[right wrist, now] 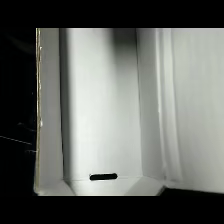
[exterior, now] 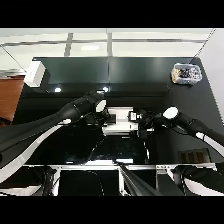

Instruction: Fold the box and place the chain.

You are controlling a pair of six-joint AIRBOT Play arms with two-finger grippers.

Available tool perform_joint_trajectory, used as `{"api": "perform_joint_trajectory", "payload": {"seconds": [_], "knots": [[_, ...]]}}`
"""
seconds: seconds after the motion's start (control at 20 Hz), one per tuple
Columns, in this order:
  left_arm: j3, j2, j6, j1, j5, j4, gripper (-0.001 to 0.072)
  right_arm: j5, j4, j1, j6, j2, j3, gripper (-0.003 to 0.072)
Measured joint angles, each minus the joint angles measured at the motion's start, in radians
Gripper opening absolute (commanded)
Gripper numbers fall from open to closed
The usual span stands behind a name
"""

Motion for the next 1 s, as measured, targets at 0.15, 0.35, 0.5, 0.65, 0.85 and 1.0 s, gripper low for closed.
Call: {"api": "perform_joint_trajectory", "payload": {"seconds": [0.15,0.35,0.5,0.65,0.85,1.0], "knots": [[0.000,0.000,0.001,0.000,-0.003,-0.001,0.0031,0.001,-0.032,0.000,0.017,0.023,-0.001,0.0699],[0.000,0.000,0.024,0.000,-0.003,0.002,0.0031,0.042,-0.086,-0.001,0.049,0.100,-0.001,0.0700],[0.000,0.000,0.036,0.000,-0.001,0.005,0.0032,0.064,-0.102,-0.001,0.057,0.137,-0.001,0.0697],[0.000,0.000,0.045,0.000,0.002,0.005,0.0032,0.073,-0.110,-0.001,0.058,0.151,-0.001,0.0415],[0.000,0.000,0.046,0.000,0.003,0.005,0.0032,0.078,-0.125,-0.001,0.059,0.157,-0.001,0.0415],[0.000,0.000,0.045,0.000,0.005,0.003,0.0032,0.082,-0.132,-0.001,0.080,0.159,-0.001,0.0246]]}}
